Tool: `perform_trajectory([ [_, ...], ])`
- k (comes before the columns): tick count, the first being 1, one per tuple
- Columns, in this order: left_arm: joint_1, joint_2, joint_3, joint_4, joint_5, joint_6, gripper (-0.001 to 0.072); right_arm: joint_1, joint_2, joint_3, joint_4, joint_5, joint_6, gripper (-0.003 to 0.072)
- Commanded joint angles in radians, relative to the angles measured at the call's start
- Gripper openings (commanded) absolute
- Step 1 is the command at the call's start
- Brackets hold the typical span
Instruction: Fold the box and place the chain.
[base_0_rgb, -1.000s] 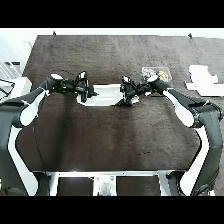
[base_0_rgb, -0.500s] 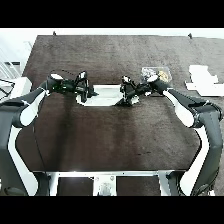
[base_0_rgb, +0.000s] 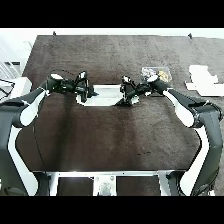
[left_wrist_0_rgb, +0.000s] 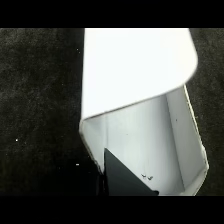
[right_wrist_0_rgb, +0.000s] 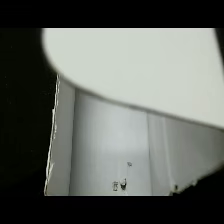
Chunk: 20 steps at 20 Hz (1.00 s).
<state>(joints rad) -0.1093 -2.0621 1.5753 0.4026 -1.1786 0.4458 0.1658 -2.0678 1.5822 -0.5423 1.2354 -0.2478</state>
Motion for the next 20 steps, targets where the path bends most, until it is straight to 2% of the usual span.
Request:
perform_trajectory([
  [1, 0.000, -0.001, 0.000, 0.000, 0.001, 0.000, 0.0021, 0.001, 0.000, 0.001, 0.000, 0.000, 0.000, 0.0541],
  [6, 0.000, 0.000, 0.000, 0.000, -0.013, 0.000, 0.0022, 0.001, 0.000, 0.001, 0.000, 0.000, 0.000, 0.0541],
  [7, 0.000, 0.000, 0.000, 0.000, -0.023, 0.002, 0.0109, 0.001, 0.000, 0.001, 0.000, 0.000, 0.000, 0.0542],
  [8, 0.002, 0.000, 0.000, -0.001, -0.026, 0.004, 0.0355, 0.001, 0.000, 0.001, 0.001, 0.000, 0.000, 0.0541],
  [12, 0.012, 0.013, 0.002, -0.019, -0.049, 0.008, 0.0346, 0.001, 0.000, 0.001, 0.000, 0.000, 0.000, 0.0541],
  [20, 0.147, 0.074, 0.027, -0.018, -0.250, -0.012, 0.0346, 0.001, 0.000, 0.001, 0.000, 0.000, 0.000, 0.0541],
])
